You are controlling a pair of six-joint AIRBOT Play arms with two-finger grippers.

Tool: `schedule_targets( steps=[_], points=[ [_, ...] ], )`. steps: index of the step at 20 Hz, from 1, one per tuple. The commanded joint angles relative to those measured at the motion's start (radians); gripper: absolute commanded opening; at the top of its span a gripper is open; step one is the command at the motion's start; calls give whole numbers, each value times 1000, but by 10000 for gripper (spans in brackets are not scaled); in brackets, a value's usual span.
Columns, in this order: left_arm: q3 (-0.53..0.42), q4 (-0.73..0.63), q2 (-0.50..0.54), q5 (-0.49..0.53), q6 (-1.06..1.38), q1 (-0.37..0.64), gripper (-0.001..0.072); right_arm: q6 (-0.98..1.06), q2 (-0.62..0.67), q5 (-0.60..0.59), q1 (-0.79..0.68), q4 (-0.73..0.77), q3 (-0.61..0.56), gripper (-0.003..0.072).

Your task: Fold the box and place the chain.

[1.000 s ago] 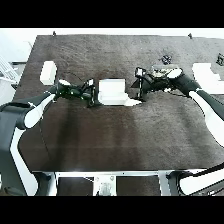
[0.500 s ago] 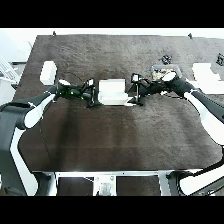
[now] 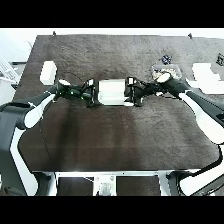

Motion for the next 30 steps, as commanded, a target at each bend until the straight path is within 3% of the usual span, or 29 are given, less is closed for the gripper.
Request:
schedule_targets(
  steps=[1,6,8,9,10,15,16,20,21,22,24,25,26,30],
  points=[
    [0,0,-1,0,0,0,307,-8,-15,-48,33,16,2,279],
    [0,0,-1,0,0,0,307,-46,-35,-85,45,137,2,282],
    [0,0,-1,0,0,0,307,-53,-41,-84,45,142,2,377],
    [0,0,-1,0,0,0,307,-53,-45,-84,45,141,2,495],
    [0,0,-1,0,0,0,307,-52,-48,-84,45,141,2,542],
    [0,0,-1,0,0,0,307,-60,-54,-85,40,140,2,589],
    [0,0,-1,0,0,0,307,-60,-54,-85,39,139,2,675],
    [0,0,-1,0,0,0,307,-60,-54,-85,30,133,2,683],
    [0,0,-1,0,0,0,307,-58,-53,-85,29,120,2,619],
    [0,0,-1,0,0,0,307,-50,-50,-84,29,89,2,419],
    [0,0,-1,0,0,0,307,-10,-41,-84,30,-18,2,119],
    [0,0,-1,0,0,0,307,45,-34,-84,32,-80,2,108],
    [0,0,-1,0,0,0,307,118,-21,-79,32,-137,2,39],
    [0,0,-1,0,0,0,307,275,72,-3,11,-183,2,6]
  ],
)
